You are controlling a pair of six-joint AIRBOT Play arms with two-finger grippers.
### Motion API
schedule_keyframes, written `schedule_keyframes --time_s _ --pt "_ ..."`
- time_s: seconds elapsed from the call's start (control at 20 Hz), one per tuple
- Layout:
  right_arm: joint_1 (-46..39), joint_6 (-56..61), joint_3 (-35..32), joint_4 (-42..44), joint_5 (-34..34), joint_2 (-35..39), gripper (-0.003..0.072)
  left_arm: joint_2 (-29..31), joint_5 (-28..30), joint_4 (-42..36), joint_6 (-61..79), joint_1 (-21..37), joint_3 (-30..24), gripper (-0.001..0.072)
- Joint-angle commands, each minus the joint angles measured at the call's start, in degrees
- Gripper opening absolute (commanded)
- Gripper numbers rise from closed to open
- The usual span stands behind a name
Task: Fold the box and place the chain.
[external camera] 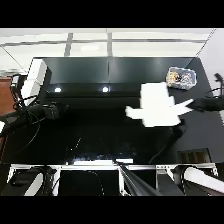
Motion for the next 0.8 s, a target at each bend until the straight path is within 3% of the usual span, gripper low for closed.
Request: schedule_keyframes --time_s 0.0,0.1,0.2,0.45,0.75 --pt "10.8 -5.4 -16.7 18.0 -9.5 11.3 0.0014 -1.3 -3.4 -0.4 0.0 -0.1 0.0 0.0708" --pt "18.2 -10.3 -26.4 28.7 -16.0 18.7 0.0014 -4.3 -4.0 -2.4 -0.2 -0.6 0.0 0.0708" --pt "25.5 -12.0 -32.0 34.8 -20.3 23.0 0.0014 -9.9 -4.2 -6.6 0.4 -1.8 0.7 0.0708" --pt "37.1 -11.5 -33.4 36.7 -27.4 23.4 0.0014 -29.8 -11.3 -13.6 3.3 -6.0 9.9 0.0708" --pt "39.0 -10.9 -33.4 36.9 -28.5 23.4 0.0014 -50.3 -18.1 -18.1 3.1 -6.7 23.3 0.0708"
